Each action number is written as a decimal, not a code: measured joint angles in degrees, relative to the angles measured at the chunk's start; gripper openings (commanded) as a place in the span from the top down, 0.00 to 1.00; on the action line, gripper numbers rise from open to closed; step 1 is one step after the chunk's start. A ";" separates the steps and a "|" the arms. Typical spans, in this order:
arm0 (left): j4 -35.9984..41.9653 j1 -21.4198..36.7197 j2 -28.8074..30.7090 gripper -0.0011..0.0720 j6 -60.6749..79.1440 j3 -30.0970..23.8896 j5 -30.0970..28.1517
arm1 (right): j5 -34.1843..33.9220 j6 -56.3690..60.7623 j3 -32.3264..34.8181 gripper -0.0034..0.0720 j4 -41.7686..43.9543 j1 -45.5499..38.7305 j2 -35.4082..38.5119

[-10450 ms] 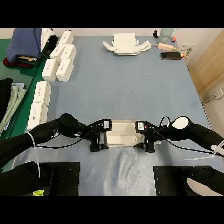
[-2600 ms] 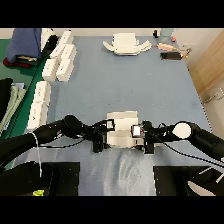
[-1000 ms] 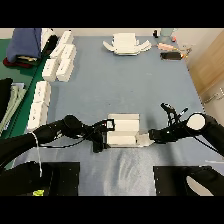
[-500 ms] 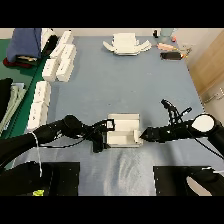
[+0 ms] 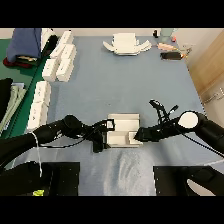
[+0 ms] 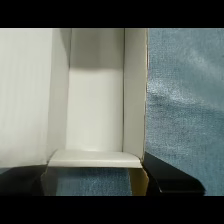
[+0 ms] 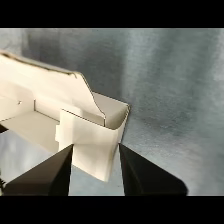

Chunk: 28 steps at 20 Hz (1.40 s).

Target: Fold the box.

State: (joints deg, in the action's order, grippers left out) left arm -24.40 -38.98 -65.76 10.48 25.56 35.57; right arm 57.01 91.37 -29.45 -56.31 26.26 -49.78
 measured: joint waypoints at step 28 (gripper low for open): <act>0.37 0.00 0.02 0.35 -0.35 0.02 0.13 | 13.55 55.76 -17.94 0.41 -38.66 24.44 -23.04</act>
State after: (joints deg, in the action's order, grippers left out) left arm -24.03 -38.98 -65.73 10.13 25.58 35.70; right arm 70.57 147.13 -47.40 -94.98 50.70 -72.82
